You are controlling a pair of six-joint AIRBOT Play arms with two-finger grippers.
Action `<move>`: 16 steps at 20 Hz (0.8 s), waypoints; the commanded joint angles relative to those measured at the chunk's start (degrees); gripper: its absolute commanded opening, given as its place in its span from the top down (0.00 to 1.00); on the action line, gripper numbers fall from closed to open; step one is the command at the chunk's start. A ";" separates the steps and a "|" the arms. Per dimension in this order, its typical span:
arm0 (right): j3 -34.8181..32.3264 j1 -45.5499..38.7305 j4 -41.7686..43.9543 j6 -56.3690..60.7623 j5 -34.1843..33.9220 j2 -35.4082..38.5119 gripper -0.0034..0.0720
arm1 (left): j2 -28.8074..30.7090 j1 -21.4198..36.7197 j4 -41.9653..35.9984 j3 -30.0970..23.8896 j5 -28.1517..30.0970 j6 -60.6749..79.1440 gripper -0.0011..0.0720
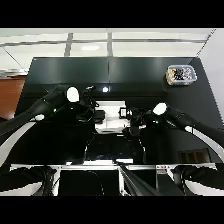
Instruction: Fold the box and place the chain.
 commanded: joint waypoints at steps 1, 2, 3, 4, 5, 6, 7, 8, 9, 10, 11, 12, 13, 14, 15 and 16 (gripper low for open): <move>0.04 0.02 0.02 0.02 0.00 -0.02 0.62 | -0.04 -2.12 5.60 0.46 0.35 -5.51 0.48; 0.04 0.02 0.02 0.02 0.00 -0.02 0.62 | -0.04 -2.67 8.28 0.46 0.13 -8.04 0.48; 0.04 0.02 0.02 0.00 0.00 -0.02 0.62 | -0.04 -3.04 10.54 0.46 -0.39 -9.94 0.48; 0.04 0.02 0.02 0.02 0.00 -0.02 0.62 | -0.04 -3.23 12.15 0.46 -1.07 -10.16 0.48; 0.04 0.02 0.02 0.02 0.00 -0.02 0.62 | -0.11 -3.32 12.83 0.46 -1.49 -10.95 0.48; 0.04 0.02 0.02 0.02 0.00 -0.02 0.62 | -0.13 -3.32 12.92 0.48 -1.55 -11.02 0.48; 0.04 0.02 0.02 0.02 0.00 -0.02 0.62 | -0.13 -3.32 12.90 0.48 -1.55 -11.45 0.48; 0.04 0.02 0.02 0.02 0.00 -0.02 0.62 | -0.13 -3.32 12.92 0.52 -1.46 -11.65 0.48; 0.04 0.02 0.02 0.02 0.00 -0.02 0.62 | -0.26 -3.32 12.92 0.68 -1.49 -11.98 0.48; 0.04 0.02 0.02 0.02 0.00 -0.02 0.62 | -0.44 -3.32 13.00 0.72 -1.42 -12.76 0.48; 0.04 0.02 0.02 0.02 0.00 -0.02 0.61 | -0.74 -3.54 13.55 0.76 -1.42 -13.46 0.48; 0.04 0.02 0.02 0.00 0.00 -0.02 0.62 | -1.16 -4.26 14.56 1.01 -1.88 -15.26 0.48; 0.04 0.02 0.02 0.00 0.00 -0.02 0.62 | -1.62 -5.31 15.56 1.44 -2.08 -15.93 0.48; 0.04 0.02 0.02 0.02 0.00 -0.02 0.62 | -2.21 -6.67 16.46 2.05 -2.05 -16.15 0.48; 0.04 0.02 0.02 0.02 0.00 -0.02 0.62 | -3.04 -7.80 17.25 2.78 -2.10 -17.35 0.48; 0.04 0.02 0.02 0.02 0.00 -0.02 0.62 | -4.13 -8.81 17.92 3.67 -3.10 -17.99 0.48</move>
